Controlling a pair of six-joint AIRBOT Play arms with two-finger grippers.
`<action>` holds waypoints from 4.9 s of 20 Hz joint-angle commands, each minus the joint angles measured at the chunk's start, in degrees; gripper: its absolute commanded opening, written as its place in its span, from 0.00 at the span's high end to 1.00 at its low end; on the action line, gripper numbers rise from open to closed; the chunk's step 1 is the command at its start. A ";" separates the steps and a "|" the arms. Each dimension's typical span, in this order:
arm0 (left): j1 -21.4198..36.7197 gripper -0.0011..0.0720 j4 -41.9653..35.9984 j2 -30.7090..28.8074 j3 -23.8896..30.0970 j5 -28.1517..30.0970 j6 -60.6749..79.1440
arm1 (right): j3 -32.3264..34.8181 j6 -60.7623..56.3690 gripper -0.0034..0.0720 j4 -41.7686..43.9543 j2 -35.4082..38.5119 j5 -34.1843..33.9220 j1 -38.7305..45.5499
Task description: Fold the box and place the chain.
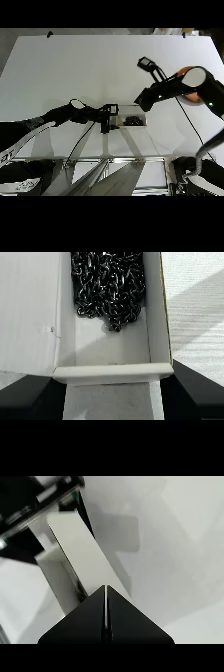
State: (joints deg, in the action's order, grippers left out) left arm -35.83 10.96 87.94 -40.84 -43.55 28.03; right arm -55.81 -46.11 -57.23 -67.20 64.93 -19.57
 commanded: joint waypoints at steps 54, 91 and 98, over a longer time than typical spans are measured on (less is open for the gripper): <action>0.02 0.78 0.00 0.00 0.00 0.02 0.00 | 20.61 21.20 0.46 4.59 13.18 -8.85 -1.79; 0.02 0.78 0.02 0.00 0.00 0.02 0.00 | 23.91 20.85 0.91 5.22 8.35 -10.34 -1.79; 0.02 0.78 0.02 0.00 0.00 0.02 0.00 | 23.93 20.85 0.93 4.90 8.35 -10.29 -1.79</action>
State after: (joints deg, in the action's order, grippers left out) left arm -35.83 10.96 87.94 -40.84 -43.53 28.01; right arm -31.90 -25.21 -52.10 -58.81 54.54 -21.32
